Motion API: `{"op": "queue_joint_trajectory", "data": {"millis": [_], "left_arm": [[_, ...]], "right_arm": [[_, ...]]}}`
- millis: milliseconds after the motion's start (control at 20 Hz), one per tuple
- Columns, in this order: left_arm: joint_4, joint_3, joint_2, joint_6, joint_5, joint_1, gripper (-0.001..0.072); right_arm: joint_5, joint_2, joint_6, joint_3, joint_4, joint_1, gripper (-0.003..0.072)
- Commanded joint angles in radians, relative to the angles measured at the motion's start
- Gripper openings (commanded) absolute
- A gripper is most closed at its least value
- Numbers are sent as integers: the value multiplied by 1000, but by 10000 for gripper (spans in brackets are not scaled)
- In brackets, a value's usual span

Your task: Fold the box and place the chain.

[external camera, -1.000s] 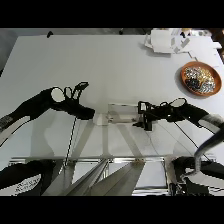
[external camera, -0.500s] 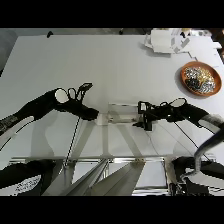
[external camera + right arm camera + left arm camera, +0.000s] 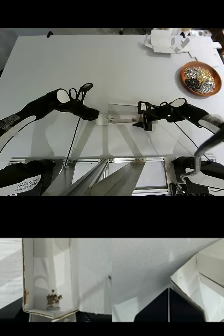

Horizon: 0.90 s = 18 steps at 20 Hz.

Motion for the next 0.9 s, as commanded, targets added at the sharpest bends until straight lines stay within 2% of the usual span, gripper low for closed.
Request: {"op": "queue_joint_trajectory", "data": {"millis": [0, 250, 600, 800, 850], "left_arm": [[-29, 0, -2, 38, 29, -10, 4], [-211, 0, 1, 198, 24, -37, 4], [-221, 0, 59, 196, 31, -40, 13], [-224, 0, 61, 193, 24, -47, 44], [-224, 0, 61, 193, 21, -47, 109]], "right_arm": [[0, 0, 0, 0, 0, 0, 402], [0, 0, 0, 0, 0, 0, 402], [0, 0, 0, 0, 0, 0, 402], [0, 0, 0, 0, 0, 0, 402], [0, 0, 0, 0, 0, 0, 402]]}}
